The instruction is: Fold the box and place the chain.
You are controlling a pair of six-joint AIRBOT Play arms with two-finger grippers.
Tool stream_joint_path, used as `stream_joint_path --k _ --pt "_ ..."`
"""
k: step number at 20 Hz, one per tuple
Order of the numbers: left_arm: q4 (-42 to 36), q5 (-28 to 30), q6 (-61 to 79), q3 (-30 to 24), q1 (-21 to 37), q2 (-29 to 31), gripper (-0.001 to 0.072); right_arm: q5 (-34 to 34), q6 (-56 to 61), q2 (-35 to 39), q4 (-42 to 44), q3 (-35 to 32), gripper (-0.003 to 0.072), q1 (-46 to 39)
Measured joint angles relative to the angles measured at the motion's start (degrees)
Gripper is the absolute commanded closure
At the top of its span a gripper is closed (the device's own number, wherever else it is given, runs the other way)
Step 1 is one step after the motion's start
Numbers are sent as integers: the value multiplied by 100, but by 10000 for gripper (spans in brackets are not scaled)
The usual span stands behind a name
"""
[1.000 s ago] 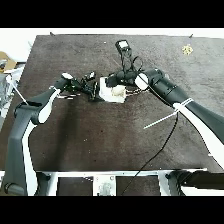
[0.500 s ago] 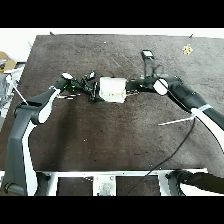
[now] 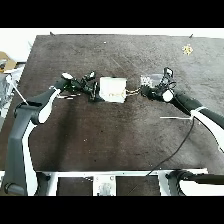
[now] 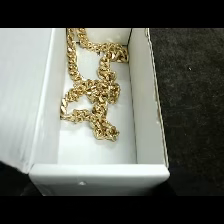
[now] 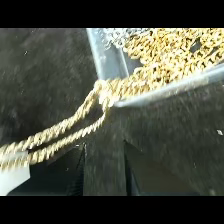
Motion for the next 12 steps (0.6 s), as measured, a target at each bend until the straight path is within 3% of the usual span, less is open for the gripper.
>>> stream_joint_path --k 3,5,6,7,12 --pt "-26 2 0 0 -2 0 245 -205 -17 -385 227 258 408 2" --pt "-46 2 0 0 -2 0 246 -254 -20 -590 328 404 545 37" --pt "-50 4 0 0 -2 -2 246 -275 -20 -662 369 450 546 39" --pt "-50 2 0 0 -2 -2 246 -310 -22 -708 393 483 661 42" --pt "-55 2 0 0 -2 -2 246 -243 -22 -673 411 551 678 111"
